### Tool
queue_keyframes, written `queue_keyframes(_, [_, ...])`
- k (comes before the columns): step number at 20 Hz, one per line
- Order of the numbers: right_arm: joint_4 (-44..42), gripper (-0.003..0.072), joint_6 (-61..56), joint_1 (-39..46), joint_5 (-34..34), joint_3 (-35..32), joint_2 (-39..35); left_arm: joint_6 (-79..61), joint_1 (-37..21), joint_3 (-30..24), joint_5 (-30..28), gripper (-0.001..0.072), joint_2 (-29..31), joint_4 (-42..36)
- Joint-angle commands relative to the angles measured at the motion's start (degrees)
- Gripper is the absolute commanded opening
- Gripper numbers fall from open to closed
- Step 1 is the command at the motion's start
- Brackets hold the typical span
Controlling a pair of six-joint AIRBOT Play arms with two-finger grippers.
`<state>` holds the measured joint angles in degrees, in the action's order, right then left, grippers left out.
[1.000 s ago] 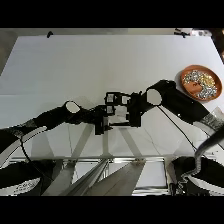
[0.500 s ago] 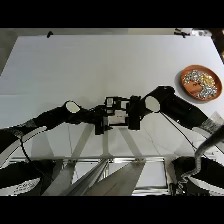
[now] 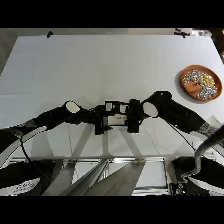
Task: Fold the box and place the chain.
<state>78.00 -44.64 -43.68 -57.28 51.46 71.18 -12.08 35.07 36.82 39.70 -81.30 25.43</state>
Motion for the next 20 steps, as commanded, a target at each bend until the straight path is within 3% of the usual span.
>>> queue_keyframes(1, [-0.6, 0.0315, -1.9, -1.3, -0.6, -0.2, 0.0, 0.1, 0.0, 0.0, 0.0, 0.0372, 0.0, -0.1])
queue_keyframes(6, [-0.6, 0.0328, -2.1, -1.2, -1.6, -0.2, -0.6, 0.1, 0.0, 0.0, 0.0, 0.0372, 0.0, -0.1])
queue_keyframes(13, [-0.4, 0.0469, -2.4, -1.2, 4.5, -0.2, -5.3, 0.1, 0.0, 0.0, 0.0, 0.0372, 0.0, -0.1])
queue_keyframes(19, [0.3, 0.0459, -3.6, -0.9, 3.3, -0.2, -8.9, 0.1, 0.0, 0.0, 0.0, 0.0372, 0.0, -0.1])
queue_keyframes(20, [1.9, 0.0421, -4.0, -0.6, 3.4, -0.2, -10.6, 0.1, 0.0, 0.0, 0.0, 0.0372, 0.0, -0.1])
